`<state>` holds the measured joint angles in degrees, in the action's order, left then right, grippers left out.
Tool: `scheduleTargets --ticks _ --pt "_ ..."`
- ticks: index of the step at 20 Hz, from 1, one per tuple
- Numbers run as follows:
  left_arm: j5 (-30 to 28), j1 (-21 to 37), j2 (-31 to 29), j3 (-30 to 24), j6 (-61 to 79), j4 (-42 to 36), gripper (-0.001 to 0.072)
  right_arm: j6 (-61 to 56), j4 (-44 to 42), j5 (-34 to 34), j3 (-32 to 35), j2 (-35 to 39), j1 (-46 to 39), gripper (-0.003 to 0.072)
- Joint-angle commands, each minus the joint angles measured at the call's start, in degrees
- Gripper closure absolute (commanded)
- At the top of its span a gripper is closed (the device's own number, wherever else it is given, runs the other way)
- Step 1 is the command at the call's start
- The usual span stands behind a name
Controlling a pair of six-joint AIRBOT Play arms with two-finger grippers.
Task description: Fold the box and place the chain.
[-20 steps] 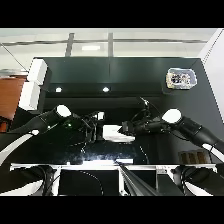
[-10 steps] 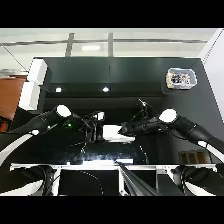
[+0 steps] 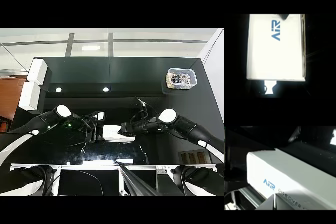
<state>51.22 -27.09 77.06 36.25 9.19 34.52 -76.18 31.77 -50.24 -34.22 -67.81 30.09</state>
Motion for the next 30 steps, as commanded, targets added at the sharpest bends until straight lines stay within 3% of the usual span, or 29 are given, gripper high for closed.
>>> scheduleTargets --ticks 1,6,7,9,10,15,19,24,30 --pt "-0.04 0.00 0.00 0.04 0.00 0.00 0.0244 2.36 -0.17 -3.87 -0.79 1.64 -0.48 0.0640" --pt "-0.04 0.00 0.00 0.04 -0.02 -0.02 0.0242 2.43 0.74 -10.75 -1.64 9.01 -8.37 0.0641" --pt "-0.02 0.02 0.00 0.04 -0.79 0.15 0.0209 2.43 1.57 -12.04 -1.64 10.27 -10.99 0.0641" --pt "0.11 0.55 -0.63 0.04 -2.64 1.55 0.0009 2.43 2.25 -14.43 -1.66 12.76 -16.94 0.0640" --pt "0.35 1.03 -1.46 0.02 -3.89 2.51 -0.0006 2.47 2.58 -15.41 -1.66 14.14 -19.89 0.0640" --pt "3.41 5.42 -9.90 0.09 -10.12 4.94 -0.0007 2.97 4.96 -16.79 -1.66 19.06 -32.13 0.0641" --pt "5.84 5.51 -16.02 0.09 -15.67 4.42 -0.0007 5.38 5.14 -16.22 -1.66 19.63 -34.14 0.0640" --pt "0.70 -1.60 -15.10 1.92 -15.30 -2.05 -0.0006 5.51 5.38 -15.39 -1.66 19.63 -34.14 0.0640" --pt "-7.58 -10.16 -8.63 4.76 -15.02 -2.25 -0.0005 5.51 6.12 -14.29 -1.64 19.63 -34.14 0.0640"
